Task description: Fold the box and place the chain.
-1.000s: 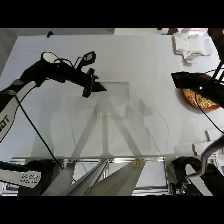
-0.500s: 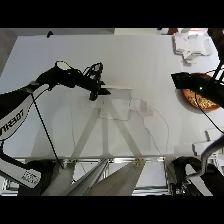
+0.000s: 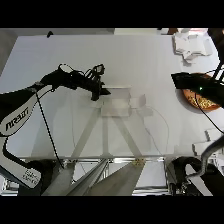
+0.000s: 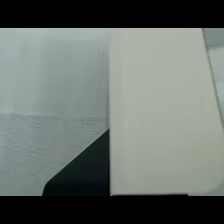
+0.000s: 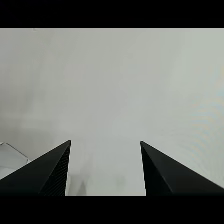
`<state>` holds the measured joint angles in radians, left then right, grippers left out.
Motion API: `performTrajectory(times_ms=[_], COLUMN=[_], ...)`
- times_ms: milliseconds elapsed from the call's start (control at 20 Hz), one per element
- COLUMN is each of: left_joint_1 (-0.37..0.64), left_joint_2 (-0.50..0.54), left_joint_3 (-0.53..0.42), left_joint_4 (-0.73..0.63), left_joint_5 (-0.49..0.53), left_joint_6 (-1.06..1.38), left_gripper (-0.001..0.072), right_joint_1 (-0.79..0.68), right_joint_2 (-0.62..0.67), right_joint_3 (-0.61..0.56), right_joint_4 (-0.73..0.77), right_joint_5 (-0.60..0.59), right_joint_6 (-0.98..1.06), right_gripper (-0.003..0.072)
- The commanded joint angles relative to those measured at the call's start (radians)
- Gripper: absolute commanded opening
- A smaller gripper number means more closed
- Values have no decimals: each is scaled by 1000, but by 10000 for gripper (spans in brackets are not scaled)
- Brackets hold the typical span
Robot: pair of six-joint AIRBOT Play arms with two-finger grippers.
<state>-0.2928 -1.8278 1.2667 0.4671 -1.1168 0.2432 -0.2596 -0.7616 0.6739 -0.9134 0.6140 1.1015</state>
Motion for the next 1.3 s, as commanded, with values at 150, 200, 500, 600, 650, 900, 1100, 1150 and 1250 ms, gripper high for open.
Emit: performTrajectory(times_ms=[150,200,500,600,650,900,1100,1150,1250], left_joint_1=[0,-1,-9,-11,-13,-14,-14,-14,-14], left_joint_2=[7,12,10,9,8,-19,-24,-24,-23], left_joint_3=[0,0,0,0,0,0,0,0,0], left_joint_4=[-76,-71,26,27,28,27,13,14,18], left_joint_5=[-2,-2,3,8,19,19,21,21,20], left_joint_6=[63,121,108,109,109,84,85,85,85], left_gripper=[-4,-4,-3,-2,-2,-2,-2,-2,-1], right_joint_1=[0,0,0,0,0,0,0,0,0], right_joint_2=[1,1,1,1,1,1,1,1,1], right_joint_3=[1,1,1,1,1,1,1,1,1], right_joint_4=[0,0,-1,-5,-7,-7,-7,-7,-7], right_joint_5=[0,0,0,0,0,0,0,0,0], right_joint_6=[0,0,0,0,0,0,0,0,0], right_gripper=[476,476,475,456,454,454,454,454,454])
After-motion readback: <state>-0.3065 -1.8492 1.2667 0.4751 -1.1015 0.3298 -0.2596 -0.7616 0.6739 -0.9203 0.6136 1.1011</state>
